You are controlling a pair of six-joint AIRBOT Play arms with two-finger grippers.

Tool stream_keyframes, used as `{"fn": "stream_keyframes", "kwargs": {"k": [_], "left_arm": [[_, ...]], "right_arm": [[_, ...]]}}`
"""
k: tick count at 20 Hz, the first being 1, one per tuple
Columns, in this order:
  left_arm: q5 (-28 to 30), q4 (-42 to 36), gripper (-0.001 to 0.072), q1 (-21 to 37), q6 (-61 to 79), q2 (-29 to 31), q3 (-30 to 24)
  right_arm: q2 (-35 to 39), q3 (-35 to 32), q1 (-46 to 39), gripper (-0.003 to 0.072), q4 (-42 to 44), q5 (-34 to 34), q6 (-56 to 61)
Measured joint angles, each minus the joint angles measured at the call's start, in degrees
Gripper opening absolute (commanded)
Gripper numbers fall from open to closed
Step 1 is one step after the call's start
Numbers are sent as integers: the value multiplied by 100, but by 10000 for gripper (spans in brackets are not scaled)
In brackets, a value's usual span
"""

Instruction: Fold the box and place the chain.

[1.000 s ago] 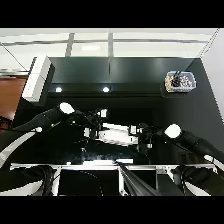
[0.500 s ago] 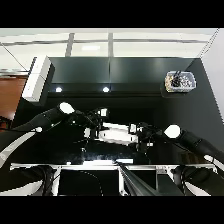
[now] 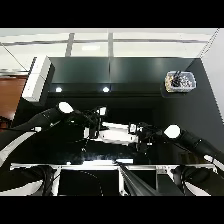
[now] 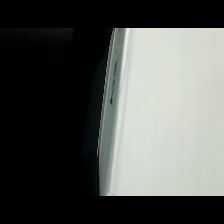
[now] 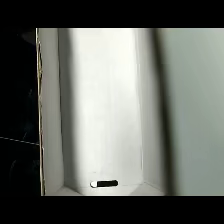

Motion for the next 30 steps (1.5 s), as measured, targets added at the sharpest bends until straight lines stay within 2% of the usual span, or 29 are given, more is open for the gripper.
{"fn": "stream_keyframes", "kwargs": {"k": [1,3,5,7,8,10,12,15,16,17,18,19,21,24,26,30], "left_arm": [[-2,-2,25,4,-2,4,0],[-46,-4,31,13,-4,9,0],[-109,-4,189,22,-24,17,2],[-181,-2,403,26,-39,61,28],[-271,-9,429,33,-39,114,44],[-339,17,429,63,-138,339,72],[-450,240,429,120,-474,695,85],[-608,1169,412,173,-1488,1427,98],[-697,1534,355,179,-1928,1659,98],[-824,1954,249,186,-2444,1899,98],[-1021,2299,83,190,-2973,2107,98],[-1207,2544,25,190,-3427,2260,98],[-1631,2699,24,166,-4100,2461,44],[-1939,2223,26,-72,-4612,2590,-201],[-1587,1709,27,-271,-4719,2605,-424],[431,286,27,-503,-4575,2446,-876]], "right_arm": [[0,0,0,512,-2,0,0],[0,0,0,439,-13,7,-4],[2,0,0,439,-33,22,-4],[2,0,0,439,-39,24,-9],[2,0,0,439,-39,22,-13],[2,0,4,439,-48,22,-44],[2,0,4,439,-79,22,-151],[2,0,4,438,-94,17,-295],[2,0,4,352,-98,17,-326],[2,0,4,228,-103,15,-352],[2,0,4,184,-105,15,-376],[2,0,11,182,-105,15,-393],[2,0,22,182,-107,17,-420],[2,0,28,182,-111,22,-448],[-2,0,28,182,-109,31,-450],[-2,0,28,182,-105,37,-455]]}}
